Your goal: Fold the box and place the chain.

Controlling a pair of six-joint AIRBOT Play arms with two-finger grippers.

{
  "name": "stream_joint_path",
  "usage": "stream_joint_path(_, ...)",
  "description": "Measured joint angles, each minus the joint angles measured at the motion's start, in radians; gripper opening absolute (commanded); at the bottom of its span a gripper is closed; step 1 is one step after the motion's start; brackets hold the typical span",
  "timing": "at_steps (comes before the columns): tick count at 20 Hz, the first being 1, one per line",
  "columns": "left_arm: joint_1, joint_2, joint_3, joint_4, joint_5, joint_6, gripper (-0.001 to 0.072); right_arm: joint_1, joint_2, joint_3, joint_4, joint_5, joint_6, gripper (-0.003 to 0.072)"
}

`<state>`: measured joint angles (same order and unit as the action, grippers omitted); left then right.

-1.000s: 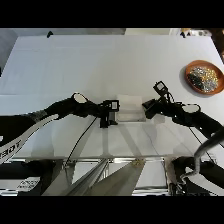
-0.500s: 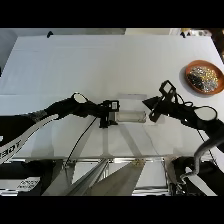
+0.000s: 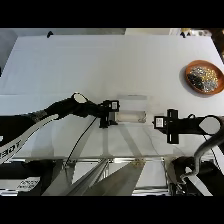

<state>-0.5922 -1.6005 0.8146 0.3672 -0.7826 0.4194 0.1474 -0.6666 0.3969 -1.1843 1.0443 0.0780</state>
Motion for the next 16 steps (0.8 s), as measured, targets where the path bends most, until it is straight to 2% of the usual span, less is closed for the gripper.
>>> stream_joint_path(1, 0.0, 0.0, 0.0, 0.0, 0.0, 0.0, 0.0205, 0.0, -0.006, 0.0, -0.01, -0.018, -0.008, 0.0404)
stream_joint_path(7, 0.0, 0.0, 0.0, 0.0, 0.0, 0.0, 0.0205, 0.0, -0.106, 0.0, -0.009, -0.164, -0.052, 0.0394)
stream_joint_path(8, 0.0, 0.0, 0.0, 0.0, 0.0, 0.0, 0.0205, 0.0, -0.122, 0.0, 0.015, -0.196, -0.062, 0.0375)
stream_joint_path(9, 0.0, 0.0, 0.0, 0.0, 0.0, 0.0, 0.0205, 0.0, -0.136, 0.0, 0.042, -0.223, -0.072, 0.0303)
stream_joint_path(10, 0.0, 0.0, 0.0, 0.0, 0.0, 0.0, 0.0205, 0.0, -0.15, 0.0, 0.07, -0.247, -0.082, 0.0282)
stream_joint_path(16, 0.0, 0.0, 0.0, 0.0, 0.0, -0.001, 0.0205, 0.04, -0.243, 0.0, 0.2, -0.326, -0.217, 0.0282)
